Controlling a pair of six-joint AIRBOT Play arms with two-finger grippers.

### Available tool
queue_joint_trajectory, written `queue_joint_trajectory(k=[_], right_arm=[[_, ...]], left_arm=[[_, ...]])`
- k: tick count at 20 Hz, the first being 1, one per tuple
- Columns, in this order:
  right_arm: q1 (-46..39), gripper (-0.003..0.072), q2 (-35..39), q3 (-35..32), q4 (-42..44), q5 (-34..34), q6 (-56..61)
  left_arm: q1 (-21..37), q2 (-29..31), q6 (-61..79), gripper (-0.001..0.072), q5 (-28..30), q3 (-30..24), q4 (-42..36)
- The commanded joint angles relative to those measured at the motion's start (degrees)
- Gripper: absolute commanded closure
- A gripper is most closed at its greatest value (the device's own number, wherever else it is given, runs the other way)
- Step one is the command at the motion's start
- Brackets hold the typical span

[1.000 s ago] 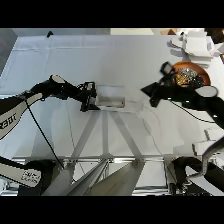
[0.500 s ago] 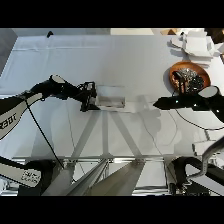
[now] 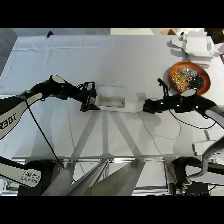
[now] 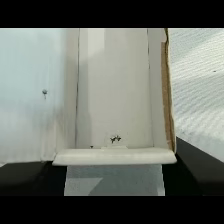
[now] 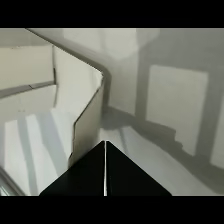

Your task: Fold the box and place the chain.

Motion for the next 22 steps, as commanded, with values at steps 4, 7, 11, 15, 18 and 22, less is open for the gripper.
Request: queue_joint_trajectory(k=[4,7,11,15,18,22], right_arm=[[2.5,0.0682,-3.3,0.0,17.4,3.7,-9.5],[2.5,0.0676,-3.3,0.0,23.5,7.5,-13.1],[2.6,0.0437,-3.3,0.0,24.1,8.6,-13.1],[4.2,0.0339,-3.3,0.0,24.1,7.6,-15.1],[5.9,0.0337,-3.3,0.0,24.1,4.9,-15.1],[6.3,0.0337,-1.9,0.0,20.8,0.2,-15.5]], left_arm=[[0.0,0.0,0.0,0.0385,0.0,0.0,0.0],[0.0,0.0,0.0,0.0385,0.0,0.0,0.0],[0.0,0.0,0.0,0.0385,0.0,0.0,0.0],[0.0,0.0,0.0,0.0385,0.0,0.0,0.0],[0.0,0.0,0.0,0.0385,0.0,0.0,0.0],[0.0,0.0,0.0,0.0385,0.0,0.0,0.0]])
